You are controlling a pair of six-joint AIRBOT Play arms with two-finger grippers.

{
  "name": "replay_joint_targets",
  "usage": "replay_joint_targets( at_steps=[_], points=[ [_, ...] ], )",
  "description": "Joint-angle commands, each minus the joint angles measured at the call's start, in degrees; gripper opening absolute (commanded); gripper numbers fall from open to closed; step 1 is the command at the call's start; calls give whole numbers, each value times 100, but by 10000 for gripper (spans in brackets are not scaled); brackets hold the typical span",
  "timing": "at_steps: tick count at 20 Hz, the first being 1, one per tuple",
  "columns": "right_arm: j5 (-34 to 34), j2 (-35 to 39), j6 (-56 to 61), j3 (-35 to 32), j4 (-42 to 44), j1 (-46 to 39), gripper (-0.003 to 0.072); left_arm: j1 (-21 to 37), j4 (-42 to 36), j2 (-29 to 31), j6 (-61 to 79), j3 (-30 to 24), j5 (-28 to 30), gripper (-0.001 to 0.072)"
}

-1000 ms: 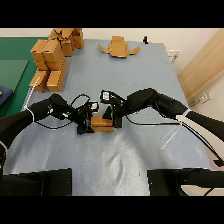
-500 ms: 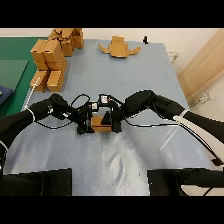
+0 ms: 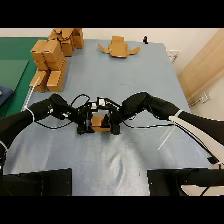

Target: Fold the box.

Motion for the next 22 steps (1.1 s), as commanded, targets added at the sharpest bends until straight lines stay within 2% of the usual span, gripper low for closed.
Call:
replay_joint_targets(
  at_steps=[1,4,7,12,20,21,22],
  points=[
    [37,273,17,2,247,22,9,2,0,0,7,-2,-4,143],
    [345,310,17,0,251,22,9,2,0,0,7,-2,-4,143],
    [621,22,17,0,267,22,9,2,0,0,7,-2,2,143],
    [280,-479,24,0,269,33,9,2,2,0,7,-2,-4,143],
    [570,468,33,13,254,15,9,2,-4,2,7,0,-4,142],
    [573,514,96,13,208,4,9,4,-22,2,4,0,-26,47],
    [584,555,175,13,155,-13,8,4,-26,22,4,2,-46,15]
  ],
)
